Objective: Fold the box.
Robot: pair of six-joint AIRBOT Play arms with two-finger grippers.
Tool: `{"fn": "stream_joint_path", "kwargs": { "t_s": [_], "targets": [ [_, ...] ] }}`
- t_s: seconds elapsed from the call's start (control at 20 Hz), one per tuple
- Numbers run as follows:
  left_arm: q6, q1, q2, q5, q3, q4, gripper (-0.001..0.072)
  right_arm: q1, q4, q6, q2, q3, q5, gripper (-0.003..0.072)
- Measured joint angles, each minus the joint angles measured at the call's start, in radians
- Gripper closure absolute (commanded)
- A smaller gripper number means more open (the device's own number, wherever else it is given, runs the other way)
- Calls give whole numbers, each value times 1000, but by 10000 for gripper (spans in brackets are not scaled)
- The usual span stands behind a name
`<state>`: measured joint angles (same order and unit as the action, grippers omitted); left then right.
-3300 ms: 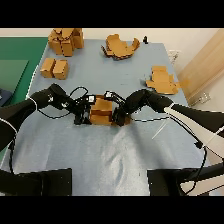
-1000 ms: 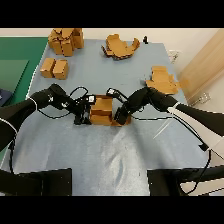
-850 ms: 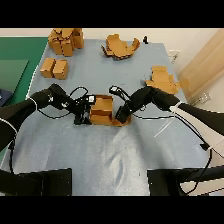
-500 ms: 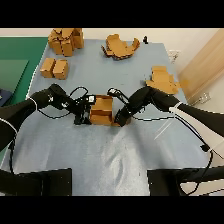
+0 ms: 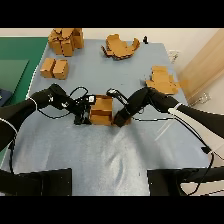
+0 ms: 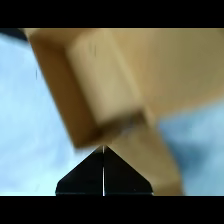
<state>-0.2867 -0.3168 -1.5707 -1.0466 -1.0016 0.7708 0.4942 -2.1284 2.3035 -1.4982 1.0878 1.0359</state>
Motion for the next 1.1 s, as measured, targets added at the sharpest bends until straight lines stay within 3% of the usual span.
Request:
{"fn": "stream_joint_path", "kwargs": {
  "t_s": [0.3, 0.55, 0.8, 1.1],
  "targets": [
    [0, 0, 0, 0, 0, 0, 612, -85, 23, -148, 176, -27, 40, 686],
    [0, 0, 0, 0, 0, 0, 612, -237, 39, -395, 286, -167, -37, 685],
    [0, 0, 0, 0, 0, 0, 612, -291, -40, -499, 220, -282, -125, 685],
    [0, 0, 0, 0, 0, 0, 612, -200, -272, -398, 92, -272, -180, 685]
  ]
}}
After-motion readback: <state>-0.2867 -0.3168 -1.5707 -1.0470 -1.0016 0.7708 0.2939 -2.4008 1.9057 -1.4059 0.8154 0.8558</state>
